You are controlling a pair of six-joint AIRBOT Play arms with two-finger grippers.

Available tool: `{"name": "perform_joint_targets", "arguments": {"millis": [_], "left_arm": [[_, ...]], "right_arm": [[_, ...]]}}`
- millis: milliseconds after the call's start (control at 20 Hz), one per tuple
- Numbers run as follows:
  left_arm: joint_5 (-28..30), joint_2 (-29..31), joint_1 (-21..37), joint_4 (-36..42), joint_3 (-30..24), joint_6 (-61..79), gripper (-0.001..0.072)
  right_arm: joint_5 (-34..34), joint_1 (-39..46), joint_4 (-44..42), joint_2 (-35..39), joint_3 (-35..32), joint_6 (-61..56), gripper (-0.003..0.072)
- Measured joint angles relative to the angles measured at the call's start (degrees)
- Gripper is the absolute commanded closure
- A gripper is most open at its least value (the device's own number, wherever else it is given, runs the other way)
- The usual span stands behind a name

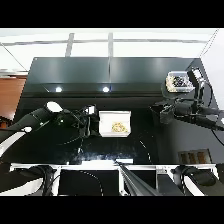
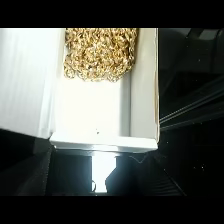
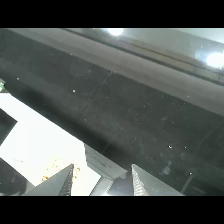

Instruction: Fold the box and place the chain.

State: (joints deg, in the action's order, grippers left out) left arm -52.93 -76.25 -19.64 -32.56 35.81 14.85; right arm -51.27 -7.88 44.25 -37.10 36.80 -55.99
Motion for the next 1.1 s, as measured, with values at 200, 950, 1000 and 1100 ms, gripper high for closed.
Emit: {"name": "perform_joint_targets", "arguments": {"millis": [200,950,1000,1100], "left_arm": [[1.68,-0.11,-1.42,1.29,0.17,-0.13,-0.0002],[4.13,-0.15,-4.37,0.5,0.28,-0.63,0.0309],[4.2,-0.15,-4.42,0.46,0.28,-0.66,0.0309],[4.31,-0.15,-4.44,0.42,0.28,-0.68,0.0309]], "right_arm": [[0.04,0.0,0.04,0.0,0.0,0.0,0.0248],[4.55,-5.57,2.34,-9.01,2.05,-5.6,-0.0032],[5.99,-6.78,2.36,-12.15,3.72,-5.99,-0.0032],[7.65,-8.59,2.4,-19.02,7.91,-6.69,-0.0032]]}}
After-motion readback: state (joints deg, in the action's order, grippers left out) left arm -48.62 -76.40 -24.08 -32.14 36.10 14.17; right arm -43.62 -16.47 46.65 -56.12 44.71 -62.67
